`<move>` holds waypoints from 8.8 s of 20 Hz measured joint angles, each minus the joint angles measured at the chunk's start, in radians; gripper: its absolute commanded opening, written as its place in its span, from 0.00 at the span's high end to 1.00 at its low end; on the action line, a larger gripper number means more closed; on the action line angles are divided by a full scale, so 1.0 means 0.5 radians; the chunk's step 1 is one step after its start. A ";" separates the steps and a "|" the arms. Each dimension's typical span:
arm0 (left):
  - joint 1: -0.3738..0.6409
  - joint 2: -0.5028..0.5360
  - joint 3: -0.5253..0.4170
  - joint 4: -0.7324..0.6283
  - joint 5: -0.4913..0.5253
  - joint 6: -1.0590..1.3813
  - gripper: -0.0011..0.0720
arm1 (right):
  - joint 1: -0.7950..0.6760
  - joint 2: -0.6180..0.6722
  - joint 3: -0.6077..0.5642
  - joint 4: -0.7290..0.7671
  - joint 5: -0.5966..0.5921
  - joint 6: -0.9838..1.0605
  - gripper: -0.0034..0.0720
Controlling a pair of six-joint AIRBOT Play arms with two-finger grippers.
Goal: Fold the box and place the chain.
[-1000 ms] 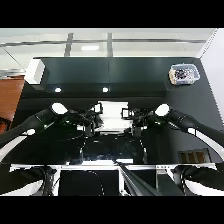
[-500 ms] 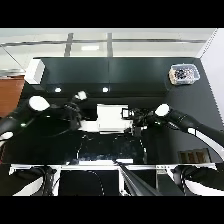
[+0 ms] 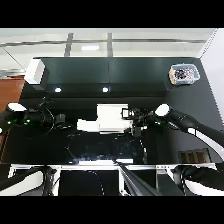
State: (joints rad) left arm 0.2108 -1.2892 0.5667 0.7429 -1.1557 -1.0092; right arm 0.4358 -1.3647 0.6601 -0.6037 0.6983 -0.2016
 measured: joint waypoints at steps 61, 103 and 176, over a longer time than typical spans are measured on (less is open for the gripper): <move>-1.817 -0.444 1.112 1.324 -0.004 -2.168 0.60 | 0.000 0.000 0.000 0.001 0.001 -0.001 0.73; -1.865 -0.527 1.116 1.367 0.001 -2.288 0.95 | -0.018 0.243 -0.002 -0.252 0.118 0.160 0.03; -1.865 -0.528 1.116 1.360 -0.010 -2.290 0.95 | -0.076 0.081 0.444 -0.362 0.713 3.318 0.56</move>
State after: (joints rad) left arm -0.7219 -1.5532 1.1248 1.4231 -1.1606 -2.1544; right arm 0.3977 -1.3243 0.8822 -0.7849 1.0546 1.4574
